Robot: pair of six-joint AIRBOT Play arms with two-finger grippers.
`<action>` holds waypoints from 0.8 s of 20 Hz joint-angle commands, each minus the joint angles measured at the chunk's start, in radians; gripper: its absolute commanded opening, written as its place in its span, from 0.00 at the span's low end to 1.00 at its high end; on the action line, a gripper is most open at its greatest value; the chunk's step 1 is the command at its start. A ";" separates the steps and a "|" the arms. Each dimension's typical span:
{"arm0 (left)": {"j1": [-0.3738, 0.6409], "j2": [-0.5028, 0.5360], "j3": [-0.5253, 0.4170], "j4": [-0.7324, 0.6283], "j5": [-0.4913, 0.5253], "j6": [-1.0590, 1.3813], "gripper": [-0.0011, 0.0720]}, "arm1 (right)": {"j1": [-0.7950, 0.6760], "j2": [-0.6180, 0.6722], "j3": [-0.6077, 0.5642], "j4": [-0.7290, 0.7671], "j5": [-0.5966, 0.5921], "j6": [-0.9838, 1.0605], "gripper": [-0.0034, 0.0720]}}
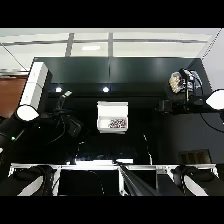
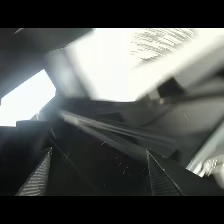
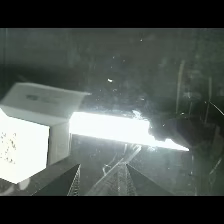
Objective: Fold the box and place the chain.
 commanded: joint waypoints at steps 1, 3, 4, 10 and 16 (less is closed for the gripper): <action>-0.021 -0.040 -0.041 -0.122 0.076 0.673 1.00 | 0.000 0.000 0.000 0.000 -0.011 0.030 0.49; -0.027 -0.090 -0.014 -0.121 0.115 0.740 1.00 | 0.001 0.000 0.000 0.003 -0.003 0.053 0.49; -0.013 -0.131 0.002 -0.130 0.125 0.765 1.00 | 0.004 0.000 0.000 0.009 0.008 0.093 0.49; -0.003 -0.395 0.122 -0.174 0.042 1.008 1.00 | 0.060 0.000 0.000 -0.004 -0.014 0.102 0.49; -0.009 -0.470 0.194 -0.164 0.020 1.005 1.00 | 0.061 0.000 0.000 -0.005 -0.023 0.105 0.49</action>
